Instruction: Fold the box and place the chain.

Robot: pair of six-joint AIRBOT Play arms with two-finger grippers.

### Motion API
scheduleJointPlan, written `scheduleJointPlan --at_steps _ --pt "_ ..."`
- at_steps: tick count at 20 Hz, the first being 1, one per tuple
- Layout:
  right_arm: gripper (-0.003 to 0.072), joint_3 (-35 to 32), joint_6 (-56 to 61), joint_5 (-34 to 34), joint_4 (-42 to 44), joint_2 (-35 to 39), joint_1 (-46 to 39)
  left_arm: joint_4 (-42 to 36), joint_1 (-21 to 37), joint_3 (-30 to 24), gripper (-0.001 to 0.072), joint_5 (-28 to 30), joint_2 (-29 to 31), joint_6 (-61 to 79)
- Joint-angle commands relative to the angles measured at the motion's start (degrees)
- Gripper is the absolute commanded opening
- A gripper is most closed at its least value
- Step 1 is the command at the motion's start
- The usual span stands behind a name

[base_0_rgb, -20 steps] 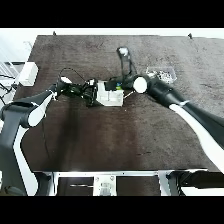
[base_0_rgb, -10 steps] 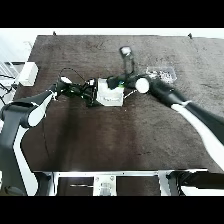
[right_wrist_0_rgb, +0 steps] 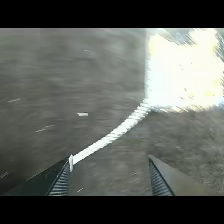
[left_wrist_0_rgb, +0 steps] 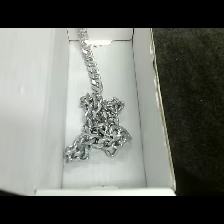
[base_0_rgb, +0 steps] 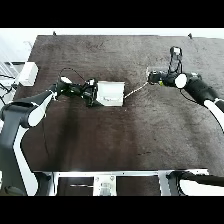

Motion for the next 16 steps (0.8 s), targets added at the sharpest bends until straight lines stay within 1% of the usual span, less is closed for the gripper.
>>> scheduleJointPlan --at_steps 1,5,6,11,12,13,14,15,16 --pt "0.0566 -0.98 1.07 -8.74 4.79 -7.37 -3.19 0.02 0.04 0.0 0.0355 -0.11 0.0 -0.02" --pt "0.0546 3.67 1.05 -9.81 8.39 -14.93 -2.08 0.02 0.04 0.0 0.0356 -0.07 0.0 0.0" --pt "0.0479 4.55 1.03 -9.92 8.83 -16.26 -1.75 0.02 0.04 0.0 0.0355 -0.11 0.0 -0.02" --pt "0.0427 9.97 1.05 -10.12 8.85 -21.53 0.2 0.02 0.04 0.0 0.0355 -0.15 0.0 0.0" --pt "0.0381 10.93 1.05 -10.4 8.81 -22.29 0.22 0.02 0.04 0.0 0.0356 -0.22 0.0 0.0" --pt "0.0268 11.45 1.03 -10.73 8.66 -22.71 0.17 0.02 0.04 0.0 0.0356 -0.17 0.0 0.0" --pt "0.0091 11.52 0.76 -11.5 8.57 -22.69 0.0 0.02 0.04 0.0 0.0356 -0.15 0.0 0.0" --pt "0.0012 11.58 -0.46 -11.45 8.61 -22.23 -0.17 0.02 0.04 0.0 0.0356 -0.02 0.0 0.0" --pt "0.0011 11.58 -0.55 -9.51 8.57 -20.81 -0.17 0.02 0.04 0.0 0.0356 -0.04 0.0 0.0"
